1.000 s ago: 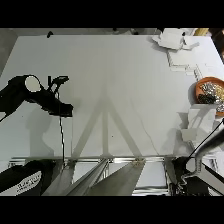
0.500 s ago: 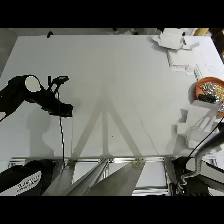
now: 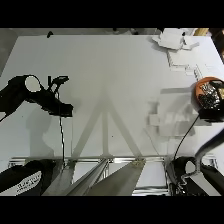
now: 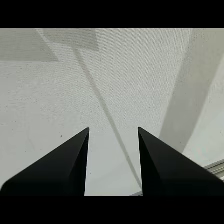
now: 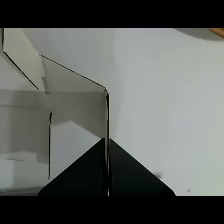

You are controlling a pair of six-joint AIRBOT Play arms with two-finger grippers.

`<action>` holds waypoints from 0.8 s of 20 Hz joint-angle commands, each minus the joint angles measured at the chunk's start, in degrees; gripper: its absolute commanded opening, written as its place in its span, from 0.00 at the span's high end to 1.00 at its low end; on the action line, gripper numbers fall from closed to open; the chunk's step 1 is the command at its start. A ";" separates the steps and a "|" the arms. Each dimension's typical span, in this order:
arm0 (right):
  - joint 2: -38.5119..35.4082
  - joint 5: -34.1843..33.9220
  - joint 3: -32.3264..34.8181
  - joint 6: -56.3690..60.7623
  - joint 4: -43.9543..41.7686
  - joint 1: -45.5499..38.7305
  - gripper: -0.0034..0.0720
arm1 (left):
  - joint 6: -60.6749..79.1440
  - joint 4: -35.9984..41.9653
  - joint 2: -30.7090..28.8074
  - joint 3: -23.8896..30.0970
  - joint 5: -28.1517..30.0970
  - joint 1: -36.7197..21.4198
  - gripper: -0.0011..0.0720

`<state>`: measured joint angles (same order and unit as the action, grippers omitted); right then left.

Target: Fold the box and place the chain.

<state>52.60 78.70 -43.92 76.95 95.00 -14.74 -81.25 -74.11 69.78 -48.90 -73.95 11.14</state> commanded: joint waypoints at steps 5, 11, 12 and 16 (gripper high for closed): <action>-15.37 -5.99 12.59 12.37 -12.79 23.06 0.93 | 0.00 0.50 -0.02 0.02 1.27 0.02 0.51; -15.67 -11.06 13.77 17.62 -12.74 33.92 0.93 | 9.03 8.55 0.70 0.07 10.16 0.04 0.52; -15.67 -11.10 13.77 17.79 -12.79 34.60 0.93 | 13.70 14.01 1.29 0.09 10.12 0.04 0.52; -15.67 -11.02 13.77 17.79 -12.98 35.15 0.93 | 39.12 41.29 5.86 0.15 6.58 1.07 0.39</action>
